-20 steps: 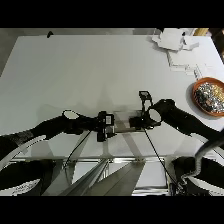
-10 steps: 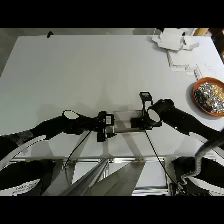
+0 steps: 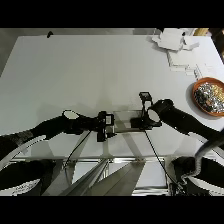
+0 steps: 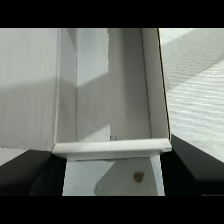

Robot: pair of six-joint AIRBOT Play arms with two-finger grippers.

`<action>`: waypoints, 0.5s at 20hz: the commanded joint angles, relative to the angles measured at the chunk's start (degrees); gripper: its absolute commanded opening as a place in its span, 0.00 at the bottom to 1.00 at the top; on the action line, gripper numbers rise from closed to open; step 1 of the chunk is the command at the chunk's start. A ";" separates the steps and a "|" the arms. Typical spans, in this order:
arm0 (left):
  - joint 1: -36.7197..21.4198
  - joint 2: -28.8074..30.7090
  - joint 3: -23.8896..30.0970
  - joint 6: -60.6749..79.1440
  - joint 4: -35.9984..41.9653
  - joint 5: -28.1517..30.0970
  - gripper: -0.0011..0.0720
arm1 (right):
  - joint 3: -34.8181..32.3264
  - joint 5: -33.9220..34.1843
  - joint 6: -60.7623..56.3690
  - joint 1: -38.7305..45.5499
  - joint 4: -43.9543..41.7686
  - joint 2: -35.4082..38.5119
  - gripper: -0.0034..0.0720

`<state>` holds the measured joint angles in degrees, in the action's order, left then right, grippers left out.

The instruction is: Fold the box and place the chain.

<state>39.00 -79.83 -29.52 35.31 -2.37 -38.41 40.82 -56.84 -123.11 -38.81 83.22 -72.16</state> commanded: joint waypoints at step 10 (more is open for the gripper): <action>0.02 0.02 -0.04 0.02 0.00 0.02 0.21 | 0.09 -12.76 22.80 -0.04 0.83 11.52 0.47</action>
<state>39.03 -79.85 -29.52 35.27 -2.31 -38.37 40.88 -63.90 -108.64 -38.85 83.81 -64.99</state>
